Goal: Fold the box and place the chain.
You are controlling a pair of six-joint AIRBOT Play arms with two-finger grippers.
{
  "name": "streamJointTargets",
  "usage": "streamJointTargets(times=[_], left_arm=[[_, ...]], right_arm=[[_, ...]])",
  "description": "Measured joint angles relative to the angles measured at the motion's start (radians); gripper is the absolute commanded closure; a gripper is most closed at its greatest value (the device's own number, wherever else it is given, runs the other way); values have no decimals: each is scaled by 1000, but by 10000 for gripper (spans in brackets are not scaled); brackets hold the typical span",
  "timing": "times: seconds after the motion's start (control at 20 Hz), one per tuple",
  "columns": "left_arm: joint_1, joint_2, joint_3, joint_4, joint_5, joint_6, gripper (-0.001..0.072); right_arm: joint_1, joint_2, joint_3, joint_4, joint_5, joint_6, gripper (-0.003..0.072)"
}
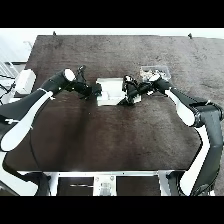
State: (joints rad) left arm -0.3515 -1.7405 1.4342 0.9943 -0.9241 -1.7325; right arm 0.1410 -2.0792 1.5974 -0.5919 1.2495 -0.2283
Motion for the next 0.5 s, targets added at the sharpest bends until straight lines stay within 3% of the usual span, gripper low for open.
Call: streamJointTargets(times=[0.25,0.5], left_arm=[[-45,-14,82,181,-53,-122,330],[-79,-66,163,266,-122,-187,330]], right_arm=[[0,0,0,0,0,0,105],[0,0,0,0,0,0,105]])
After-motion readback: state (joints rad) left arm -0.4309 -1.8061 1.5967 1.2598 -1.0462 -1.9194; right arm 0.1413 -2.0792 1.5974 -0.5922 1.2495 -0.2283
